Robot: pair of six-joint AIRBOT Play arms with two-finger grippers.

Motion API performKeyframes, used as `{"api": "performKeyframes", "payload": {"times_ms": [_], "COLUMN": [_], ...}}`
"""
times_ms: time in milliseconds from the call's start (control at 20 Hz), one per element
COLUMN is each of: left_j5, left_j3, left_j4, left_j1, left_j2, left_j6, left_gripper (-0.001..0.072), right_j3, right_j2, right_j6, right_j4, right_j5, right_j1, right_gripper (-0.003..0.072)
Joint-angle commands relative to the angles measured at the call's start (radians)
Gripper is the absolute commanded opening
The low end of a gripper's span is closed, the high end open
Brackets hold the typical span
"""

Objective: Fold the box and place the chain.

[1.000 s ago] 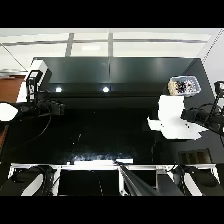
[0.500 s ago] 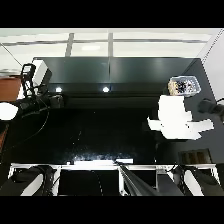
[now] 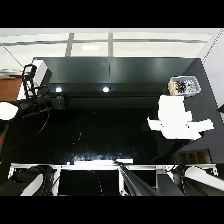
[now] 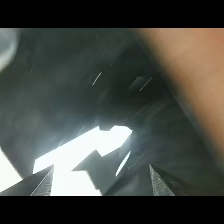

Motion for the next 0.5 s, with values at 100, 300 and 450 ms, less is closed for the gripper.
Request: {"api": "performKeyframes", "payload": {"times_ms": [100,300,450], "left_j5": [-0.061,-0.069,-0.076], "left_j3": [0.000,0.000,0.000], "left_j4": [-0.070,-0.104,-0.105], "left_j1": [0.000,0.000,0.000], "left_j2": [-0.001,-0.001,-0.001], "left_j6": [0.000,0.000,0.000], "left_gripper": [0.0697,0.0697,0.0697], "right_j3": [0.073,0.073,0.073], "right_j2": [-0.258,-0.292,-0.292], "right_j6": [-0.250,-0.249,-0.250], "right_j4": [0.098,0.074,0.081], "right_j5": [0.310,0.337,0.349], "right_j1": [-0.037,-0.031,-0.031], "right_gripper": [0.0694,0.0570,0.0225]}}
